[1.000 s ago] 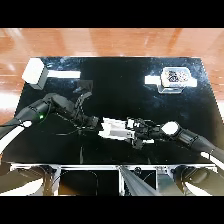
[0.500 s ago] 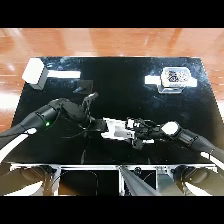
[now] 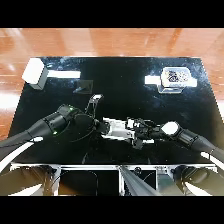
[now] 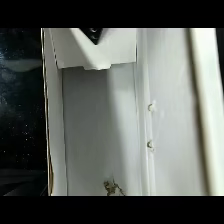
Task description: Fold the box and place the chain.
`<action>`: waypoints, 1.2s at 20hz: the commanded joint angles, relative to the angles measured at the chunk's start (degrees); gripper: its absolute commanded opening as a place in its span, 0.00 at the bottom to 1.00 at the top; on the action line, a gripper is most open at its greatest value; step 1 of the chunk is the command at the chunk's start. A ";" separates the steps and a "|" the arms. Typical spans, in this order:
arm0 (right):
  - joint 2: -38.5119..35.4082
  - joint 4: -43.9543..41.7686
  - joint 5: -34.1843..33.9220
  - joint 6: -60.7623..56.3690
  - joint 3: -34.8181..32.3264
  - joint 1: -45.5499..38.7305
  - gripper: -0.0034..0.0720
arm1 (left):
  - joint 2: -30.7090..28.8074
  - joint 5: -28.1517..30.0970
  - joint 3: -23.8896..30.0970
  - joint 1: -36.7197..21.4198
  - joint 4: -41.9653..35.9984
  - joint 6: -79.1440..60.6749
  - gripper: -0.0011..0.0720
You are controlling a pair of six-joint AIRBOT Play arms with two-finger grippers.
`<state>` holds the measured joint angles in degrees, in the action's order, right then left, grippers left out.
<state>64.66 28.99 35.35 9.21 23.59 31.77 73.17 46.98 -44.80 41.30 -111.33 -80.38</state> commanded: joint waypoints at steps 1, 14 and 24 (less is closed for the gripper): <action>0.00 -0.02 0.00 -0.02 0.02 0.02 0.84 | -0.04 -2.10 -0.04 1.95 5.86 5.18 0.84; 0.00 -0.02 0.00 -0.02 0.02 0.02 0.84 | 3.45 7.06 -5.55 7.32 13.84 19.56 0.43; 0.00 -0.02 0.00 -0.02 0.02 0.02 0.84 | 6.91 7.43 -6.67 8.02 14.86 21.90 0.42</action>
